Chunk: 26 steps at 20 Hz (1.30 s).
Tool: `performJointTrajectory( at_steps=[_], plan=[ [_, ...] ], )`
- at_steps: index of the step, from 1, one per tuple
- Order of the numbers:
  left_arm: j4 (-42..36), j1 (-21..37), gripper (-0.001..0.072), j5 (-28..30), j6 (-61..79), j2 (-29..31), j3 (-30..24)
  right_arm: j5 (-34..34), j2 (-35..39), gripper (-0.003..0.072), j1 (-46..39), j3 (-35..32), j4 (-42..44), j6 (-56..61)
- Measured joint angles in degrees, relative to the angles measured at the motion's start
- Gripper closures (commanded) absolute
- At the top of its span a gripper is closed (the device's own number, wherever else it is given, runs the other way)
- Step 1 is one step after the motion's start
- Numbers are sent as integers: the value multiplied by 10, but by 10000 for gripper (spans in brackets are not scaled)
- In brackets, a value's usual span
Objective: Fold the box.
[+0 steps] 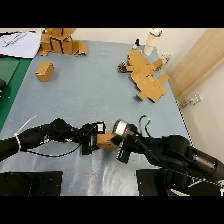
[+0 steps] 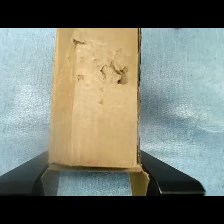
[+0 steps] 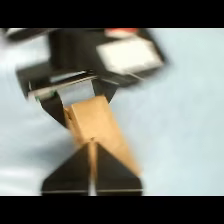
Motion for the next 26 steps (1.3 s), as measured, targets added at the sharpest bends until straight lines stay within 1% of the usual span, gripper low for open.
performJointTrajectory(
  at_steps=[2, 3, 4, 6, 8, 10, 13, 16, 18, 26],
  plan=[
    [0, 0, 343, 0, 0, 0, 0, -33, 16, 685, -2, -24, 18, 200],
    [0, 0, 343, 0, 0, 0, 0, -32, 19, 685, -2, -43, 45, 274],
    [0, 0, 343, 0, 0, 0, 0, -16, 18, 685, -2, -64, 79, 324],
    [0, 0, 343, 0, 0, 0, 0, 62, 5, 685, 2, -102, 161, 378],
    [0, 0, 343, 0, 0, 0, 0, 162, -14, 685, 12, -122, 220, 400],
    [0, 0, 344, 0, 0, 0, 0, 248, -33, 685, 19, -131, 253, 412],
    [0, 0, 343, 0, 0, 0, 0, 322, -57, 686, 24, -138, 277, 421],
    [0, 0, 343, 0, 0, 0, 0, 355, -69, 685, 26, -141, 288, 426],
    [0, 0, 344, 0, 0, 0, 0, 363, -76, 685, 26, -142, 292, 429],
    [0, 0, 343, 1, 0, 0, 0, 368, -120, 685, 43, -142, 296, 432]
  ],
)
